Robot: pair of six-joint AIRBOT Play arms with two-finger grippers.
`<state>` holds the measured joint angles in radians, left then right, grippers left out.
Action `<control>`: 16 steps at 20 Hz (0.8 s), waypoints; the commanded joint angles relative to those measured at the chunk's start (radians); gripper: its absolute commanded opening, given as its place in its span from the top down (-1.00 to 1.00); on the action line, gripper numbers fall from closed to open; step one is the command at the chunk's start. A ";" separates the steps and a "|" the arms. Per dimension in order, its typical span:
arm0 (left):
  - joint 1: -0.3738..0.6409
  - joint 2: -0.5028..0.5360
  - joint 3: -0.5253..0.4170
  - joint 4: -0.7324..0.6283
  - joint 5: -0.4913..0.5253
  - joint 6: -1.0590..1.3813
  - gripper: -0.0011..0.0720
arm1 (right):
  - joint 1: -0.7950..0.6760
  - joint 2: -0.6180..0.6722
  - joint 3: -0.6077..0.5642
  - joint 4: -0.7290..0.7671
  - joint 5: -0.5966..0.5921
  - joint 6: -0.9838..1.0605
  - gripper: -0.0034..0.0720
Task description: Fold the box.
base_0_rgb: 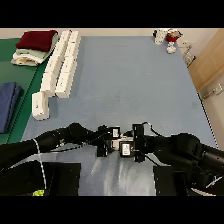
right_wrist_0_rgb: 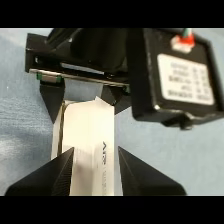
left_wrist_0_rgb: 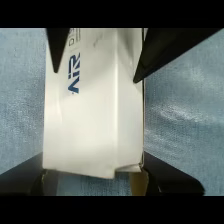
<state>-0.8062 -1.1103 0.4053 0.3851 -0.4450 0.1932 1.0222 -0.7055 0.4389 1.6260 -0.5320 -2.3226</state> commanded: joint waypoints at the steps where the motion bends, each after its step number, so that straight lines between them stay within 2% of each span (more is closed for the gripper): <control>1: 0.000 0.000 0.001 0.000 0.000 0.001 0.11 | 0.001 0.002 0.015 -0.022 0.002 0.000 -0.25; 3: 0.000 0.000 0.001 0.000 0.000 0.001 0.11 | 0.000 -0.006 0.015 -0.022 0.000 0.001 -0.25; 6: 0.000 0.000 0.001 0.000 0.000 0.001 0.11 | 0.000 -0.044 0.015 -0.022 -0.001 0.003 -0.13; 7: 0.000 0.000 0.001 0.000 0.000 0.001 0.11 | 0.000 -0.057 0.015 -0.020 -0.001 0.004 0.21; 8: 0.000 0.000 0.001 0.000 0.000 0.001 0.11 | 0.001 -0.068 0.015 -0.010 -0.001 0.004 0.27; 14: 0.000 0.000 0.001 0.000 0.000 0.001 0.11 | 0.002 -0.087 0.015 0.065 -0.026 0.000 0.31; 16: 0.000 0.000 0.001 0.000 0.000 0.001 0.11 | 0.002 -0.086 0.015 0.065 -0.035 0.000 0.25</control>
<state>-0.8062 -1.1107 0.4053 0.3847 -0.4438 0.1947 1.0233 -0.7876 0.4534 1.6707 -0.5453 -2.3211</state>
